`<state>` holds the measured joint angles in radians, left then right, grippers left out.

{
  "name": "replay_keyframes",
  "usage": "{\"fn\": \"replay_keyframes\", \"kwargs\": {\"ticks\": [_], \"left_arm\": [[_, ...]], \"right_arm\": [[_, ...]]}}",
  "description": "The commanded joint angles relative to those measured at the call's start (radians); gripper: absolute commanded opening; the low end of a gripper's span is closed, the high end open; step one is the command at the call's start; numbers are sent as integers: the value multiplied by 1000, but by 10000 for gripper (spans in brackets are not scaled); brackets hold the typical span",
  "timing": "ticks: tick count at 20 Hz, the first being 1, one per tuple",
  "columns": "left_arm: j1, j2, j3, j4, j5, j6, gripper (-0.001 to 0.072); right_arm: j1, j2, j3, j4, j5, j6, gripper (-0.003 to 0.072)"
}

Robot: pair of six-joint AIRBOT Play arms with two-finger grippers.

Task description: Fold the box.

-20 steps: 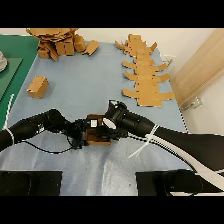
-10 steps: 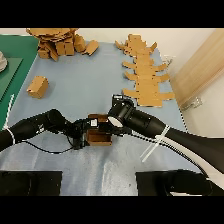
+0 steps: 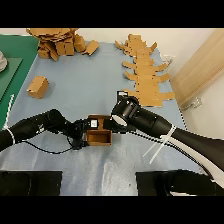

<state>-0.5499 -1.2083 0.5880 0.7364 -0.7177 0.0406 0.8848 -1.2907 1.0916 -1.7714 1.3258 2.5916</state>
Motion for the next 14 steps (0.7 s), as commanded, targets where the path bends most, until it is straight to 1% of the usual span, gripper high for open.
{"fn": "replay_keyframes", "kwargs": {"ticks": [1, 3, 5, 7, 8, 10, 11, 12, 13, 14], "left_arm": [[1, 1, 1, 0, 1, 0, 223], [1, 1, 1, 0, 1, 0, 223], [1, 1, 1, 0, 1, 0, 223], [1, 1, 1, 0, 1, 0, 223], [1, 1, 1, 0, 2, 0, 223], [1, 1, 1, 0, 1, 0, 223], [1, 1, 1, 0, 1, 0, 223], [1, 1, 1, 0, 1, 0, 223], [1, 1, 1, 0, 1, 0, 223], [1, 1, 1, 0, 1, 0, 223]], "right_arm": [[-9, 2, 0, -54, 69, -21, 14], [-63, 2, 0, -47, 115, -83, 0], [-156, 13, 0, -24, 112, -209, -2], [-288, 26, -1, 35, 30, -354, -3], [-369, 29, -1, 95, -29, -441, -3], [-561, 24, -8, 293, -173, -667, -3], [-655, 14, -21, 425, -245, -787, -3], [-750, -10, -40, 611, -299, -924, -3], [-824, -50, -64, 846, -316, -1098, -3], [-866, -97, -84, 1068, -292, -1274, -2]]}}
